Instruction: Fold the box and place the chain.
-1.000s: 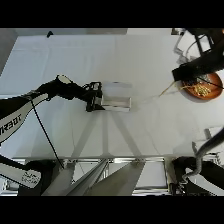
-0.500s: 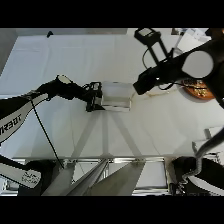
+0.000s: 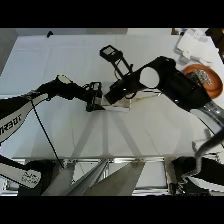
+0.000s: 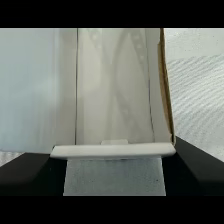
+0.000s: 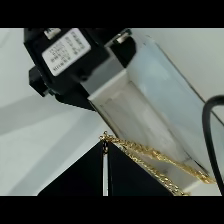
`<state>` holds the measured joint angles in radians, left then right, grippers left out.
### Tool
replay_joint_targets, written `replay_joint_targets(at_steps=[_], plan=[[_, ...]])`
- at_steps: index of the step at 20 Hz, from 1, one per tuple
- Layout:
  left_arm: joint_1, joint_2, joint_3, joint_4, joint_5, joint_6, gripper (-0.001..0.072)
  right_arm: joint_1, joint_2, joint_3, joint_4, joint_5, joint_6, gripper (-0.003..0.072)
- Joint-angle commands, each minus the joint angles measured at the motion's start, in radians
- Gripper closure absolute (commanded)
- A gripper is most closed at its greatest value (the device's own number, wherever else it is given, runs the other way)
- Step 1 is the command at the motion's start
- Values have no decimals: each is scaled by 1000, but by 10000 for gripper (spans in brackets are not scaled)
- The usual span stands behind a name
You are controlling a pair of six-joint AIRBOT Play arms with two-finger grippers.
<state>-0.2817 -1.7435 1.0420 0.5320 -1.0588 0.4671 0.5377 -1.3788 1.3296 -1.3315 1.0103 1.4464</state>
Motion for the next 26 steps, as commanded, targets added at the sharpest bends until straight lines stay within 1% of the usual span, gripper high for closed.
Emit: replay_joint_targets(at_steps=[1,4,7,8,9,10,14,17,19,21,22,23,24,25,26], plan=[[0,0,0,0,0,0,432,18,-67,0,-43,-12,70,678],[0,0,0,0,0,0,432,17,-100,0,-177,0,209,678],[0,0,0,0,0,0,432,17,-119,0,-206,0,233,675],[0,0,0,0,0,0,432,17,-123,0,-205,0,233,643],[0,0,0,0,0,0,432,17,-123,0,-205,3,233,552],[0,0,0,0,0,0,432,17,-122,0,-205,13,233,497],[0,0,0,1,0,0,432,16,-119,0,-211,99,218,497],[0,0,0,0,0,0,432,-34,-74,0,-210,132,194,489],[0,0,0,0,0,0,432,-121,-10,0,-209,139,177,447],[0,0,0,0,0,0,432,-245,50,0,-210,163,141,447],[0,0,0,0,0,0,432,-319,71,0,-217,185,132,435],[0,0,0,0,0,0,432,-403,85,0,-227,213,116,358],[0,0,0,0,0,0,432,-481,91,0,-245,238,115,308],[0,0,0,0,0,0,432,-556,92,0,-257,260,115,286],[0,0,0,0,0,0,432,-635,92,0,-261,272,115,280]])
